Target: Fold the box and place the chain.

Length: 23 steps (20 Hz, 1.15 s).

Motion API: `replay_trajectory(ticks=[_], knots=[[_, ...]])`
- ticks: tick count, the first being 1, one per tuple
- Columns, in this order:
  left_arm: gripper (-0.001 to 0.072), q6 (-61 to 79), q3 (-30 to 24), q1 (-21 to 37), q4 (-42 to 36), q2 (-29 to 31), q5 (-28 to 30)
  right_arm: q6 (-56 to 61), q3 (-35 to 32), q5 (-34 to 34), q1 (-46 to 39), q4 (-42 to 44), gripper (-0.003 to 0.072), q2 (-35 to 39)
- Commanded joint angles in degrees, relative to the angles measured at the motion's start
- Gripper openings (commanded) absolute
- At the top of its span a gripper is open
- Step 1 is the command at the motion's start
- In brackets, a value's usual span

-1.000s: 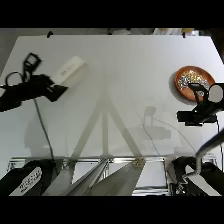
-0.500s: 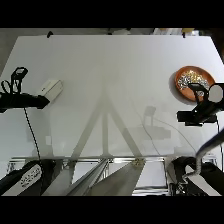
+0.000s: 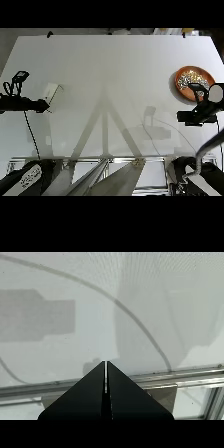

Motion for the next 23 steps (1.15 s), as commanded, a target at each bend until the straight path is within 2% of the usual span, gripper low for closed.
replay_trajectory(ticks=[1,4,6,9,23], knots=[[0.0693,-1.18,-0.02,0.04,0.79,3.91,-2.89,0.02,0.07,0.02,-0.04,0.02,0.0012,0.04],[0.0691,-2.05,-0.02,0.02,0.35,10.10,-4.83,0.02,0.07,0.02,-0.04,0.02,0.0012,0.04],[0.0691,-7.56,-0.02,0.00,0.35,14.21,-4.92,0.02,0.07,0.02,-0.04,0.02,0.0012,0.04],[0.0691,-9.40,-0.02,-0.02,0.37,17.55,-4.74,0.02,0.07,0.02,-0.04,0.02,0.0012,0.04],[0.0692,-9.40,-0.02,-0.04,0.35,17.64,-3.52,0.02,0.07,0.02,-0.04,0.02,0.0012,0.04]])
